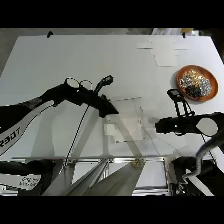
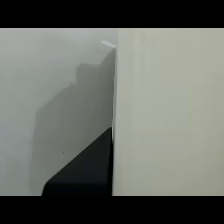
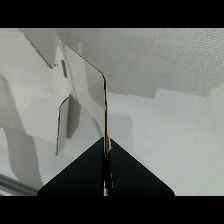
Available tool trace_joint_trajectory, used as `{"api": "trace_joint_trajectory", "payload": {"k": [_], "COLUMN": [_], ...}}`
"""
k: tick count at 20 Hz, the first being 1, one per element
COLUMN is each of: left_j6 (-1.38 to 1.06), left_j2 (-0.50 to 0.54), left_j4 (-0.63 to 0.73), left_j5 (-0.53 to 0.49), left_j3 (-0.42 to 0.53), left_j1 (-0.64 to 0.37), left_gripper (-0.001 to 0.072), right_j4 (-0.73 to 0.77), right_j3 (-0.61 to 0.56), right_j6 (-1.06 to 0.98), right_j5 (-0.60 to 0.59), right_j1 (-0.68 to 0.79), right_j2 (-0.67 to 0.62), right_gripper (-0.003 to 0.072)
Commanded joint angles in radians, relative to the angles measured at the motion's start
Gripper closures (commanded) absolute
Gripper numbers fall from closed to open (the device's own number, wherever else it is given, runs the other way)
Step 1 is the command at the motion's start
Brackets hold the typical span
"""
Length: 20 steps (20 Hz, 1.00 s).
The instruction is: Fold the box and place the chain.
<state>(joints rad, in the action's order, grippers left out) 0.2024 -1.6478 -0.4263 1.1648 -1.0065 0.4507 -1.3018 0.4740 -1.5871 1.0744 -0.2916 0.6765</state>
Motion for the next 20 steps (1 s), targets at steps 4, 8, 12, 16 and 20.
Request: {"api": "trace_joint_trajectory", "payload": {"k": [4, 8, 12, 16, 20], "left_j6": [-0.151, -0.158, -0.153, -0.144, -0.089], "left_j2": [0.006, 0.046, 0.106, 0.112, 0.081], "left_j4": [-0.085, -0.118, -0.235, -0.295, -0.297], "left_j5": [-0.013, -0.097, -0.127, -0.124, -0.19], "left_j3": [-0.045, -0.087, -0.092, -0.09, -0.09], "left_j1": [0.008, 0.046, 0.088, 0.098, 0.098], "left_gripper": [0.0703, 0.0703, 0.0706, 0.0706, 0.0706], "right_j4": [0.064, 0.156, 0.105, -0.053, -0.093], "right_j3": [0.002, 0.068, 0.202, 0.238, 0.237], "right_j6": [0.034, 0.112, 0.16, 0.159, 0.156], "right_j5": [-0.033, -0.04, 0.032, 0.072, 0.089], "right_j1": [0.0, 0.0, 0.0, 0.0, 0.0], "right_j2": [-0.001, -0.001, -0.002, -0.019, -0.019], "right_gripper": [0.0629, 0.0447, 0.0442, 0.0444, 0.0445]}}
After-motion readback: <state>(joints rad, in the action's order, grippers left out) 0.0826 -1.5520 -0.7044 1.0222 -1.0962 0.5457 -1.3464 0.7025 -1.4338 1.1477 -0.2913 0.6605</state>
